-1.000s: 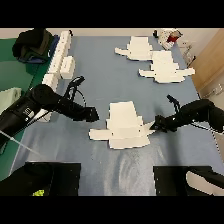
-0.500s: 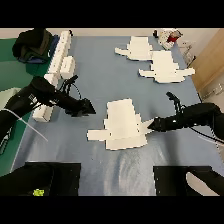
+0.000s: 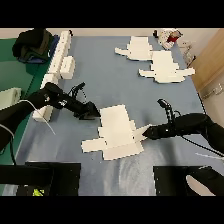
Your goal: Fold the box.
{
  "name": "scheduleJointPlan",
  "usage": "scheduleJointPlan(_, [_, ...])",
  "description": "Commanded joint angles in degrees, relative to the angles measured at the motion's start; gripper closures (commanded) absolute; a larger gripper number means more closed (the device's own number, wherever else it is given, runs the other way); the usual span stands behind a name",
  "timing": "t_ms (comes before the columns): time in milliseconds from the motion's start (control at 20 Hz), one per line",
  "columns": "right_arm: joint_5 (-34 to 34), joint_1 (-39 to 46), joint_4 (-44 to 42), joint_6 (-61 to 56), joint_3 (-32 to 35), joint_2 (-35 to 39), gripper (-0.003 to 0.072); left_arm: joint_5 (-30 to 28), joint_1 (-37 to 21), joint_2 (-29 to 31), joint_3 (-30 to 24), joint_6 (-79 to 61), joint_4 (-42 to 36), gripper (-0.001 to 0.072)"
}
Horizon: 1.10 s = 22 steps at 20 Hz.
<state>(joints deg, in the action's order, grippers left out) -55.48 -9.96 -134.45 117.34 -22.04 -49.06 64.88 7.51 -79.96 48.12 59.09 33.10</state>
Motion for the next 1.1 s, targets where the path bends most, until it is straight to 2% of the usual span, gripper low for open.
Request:
scheduleJointPlan(0, [2.82,-2.08,0.07,-0.13,0.59,0.20,0.0682,0.35,-0.09,-5.49,0.90,-5.29,-3.87,0.0199])
scheduleJointPlan(150, [2.99,-2.08,0.07,-0.31,0.59,0.20,0.0682,2.67,-0.09,-9.99,2.23,-7.37,-6.19,0.0200])
scheduleJointPlan(350, [3.04,-2.08,0.11,-0.31,0.59,0.20,0.0682,8.72,0.04,-14.73,3.78,-14.84,-15.76,0.0201])
scheduleJointPlan(400, [3.02,-2.08,0.11,-0.31,0.59,0.17,0.0682,11.26,0.04,-15.54,4.31,-16.55,-16.94,0.0297])
scheduleJointPlan(450, [3.02,-2.08,0.11,-0.31,0.59,0.13,0.0681,13.88,0.04,-16.13,4.87,-18.21,-16.96,0.0437])
scheduleJointPlan(500, [3.04,-2.08,0.13,-0.31,0.59,0.09,0.0681,15.78,0.02,-16.33,5.11,-18.97,-16.74,0.0475])
scheduleJointPlan(550, [3.04,-2.08,0.13,-0.31,0.63,0.09,0.0682,16.55,0.02,-16.39,5.09,-19.28,-16.33,0.0474])
scheduleJointPlan(700, [3.02,-2.08,0.13,-0.33,0.63,0.09,0.0682,16.55,0.44,-16.39,5.09,-19.23,-13.38,0.0474])
scheduleJointPlan(1000, [3.02,-2.08,0.13,-0.33,0.63,0.09,0.0681,13.38,2.93,-16.39,5.11,-19.76,-12.87,0.0477])
scheduleJointPlan(1050, [2.97,-2.08,0.15,-0.31,0.63,0.09,0.0681,12.94,2.84,-16.39,5.11,-19.76,-12.87,0.0543])
